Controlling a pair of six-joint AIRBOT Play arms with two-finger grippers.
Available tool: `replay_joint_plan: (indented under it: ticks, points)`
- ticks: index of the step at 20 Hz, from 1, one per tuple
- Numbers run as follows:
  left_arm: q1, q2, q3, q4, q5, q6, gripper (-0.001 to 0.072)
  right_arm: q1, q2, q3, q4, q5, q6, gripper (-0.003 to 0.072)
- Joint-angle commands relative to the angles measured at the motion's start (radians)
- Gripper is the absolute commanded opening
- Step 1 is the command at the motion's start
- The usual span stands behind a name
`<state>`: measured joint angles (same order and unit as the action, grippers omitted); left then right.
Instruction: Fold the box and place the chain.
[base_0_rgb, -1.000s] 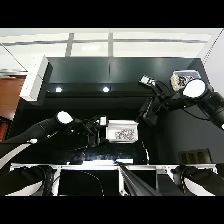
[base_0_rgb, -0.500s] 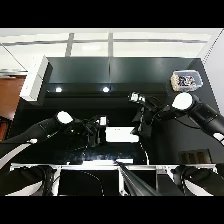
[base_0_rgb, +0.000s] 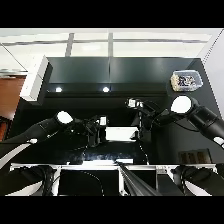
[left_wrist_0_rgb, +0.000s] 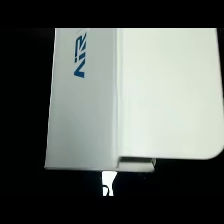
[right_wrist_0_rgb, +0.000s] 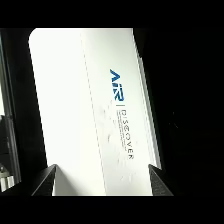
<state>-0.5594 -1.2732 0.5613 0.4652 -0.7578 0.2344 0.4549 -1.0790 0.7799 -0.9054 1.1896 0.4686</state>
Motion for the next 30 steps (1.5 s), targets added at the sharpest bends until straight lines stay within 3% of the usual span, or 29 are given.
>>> replay_joint_plan:
  ticks: [1, 2, 4, 5, 6, 16, 18, 19, 30]
  points:
    - [-0.001, -0.001, 0.0, 0.002, -0.001, 0.001, 0.0493, 0.043, 0.002, -0.014, -0.058, -0.075, 0.006, 0.07]
    - [-0.001, -0.001, 0.0, 0.002, -0.001, 0.001, 0.0493, 0.054, 0.002, -0.016, -0.074, -0.087, 0.006, 0.0698]
    - [-0.001, -0.001, 0.0, 0.002, -0.001, 0.001, 0.0493, 0.06, 0.002, -0.017, -0.086, -0.1, 0.009, 0.0418]
    - [-0.001, -0.001, 0.0, 0.002, -0.001, 0.001, 0.0493, 0.061, 0.002, -0.017, -0.086, -0.1, 0.009, 0.0303]
    - [-0.001, -0.001, 0.0, 0.002, -0.001, 0.001, 0.0493, 0.062, 0.002, -0.017, -0.085, -0.096, 0.011, 0.0233]
    - [0.0, -0.001, 0.0, 0.002, -0.001, 0.001, 0.0493, 0.071, 0.002, -0.038, -0.079, -0.095, 0.062, 0.0238]
    - [0.0, -0.001, 0.0, 0.002, -0.001, 0.001, 0.0492, 0.071, 0.002, -0.038, -0.071, -0.095, 0.062, 0.0321]
    - [0.0, -0.001, 0.0, 0.002, -0.001, 0.001, 0.0493, 0.071, 0.002, -0.038, -0.071, -0.095, 0.062, 0.0326]
    - [-0.001, -0.001, 0.0, 0.002, -0.001, 0.001, 0.0492, 0.071, 0.0, -0.077, -0.026, -0.155, 0.062, 0.0324]
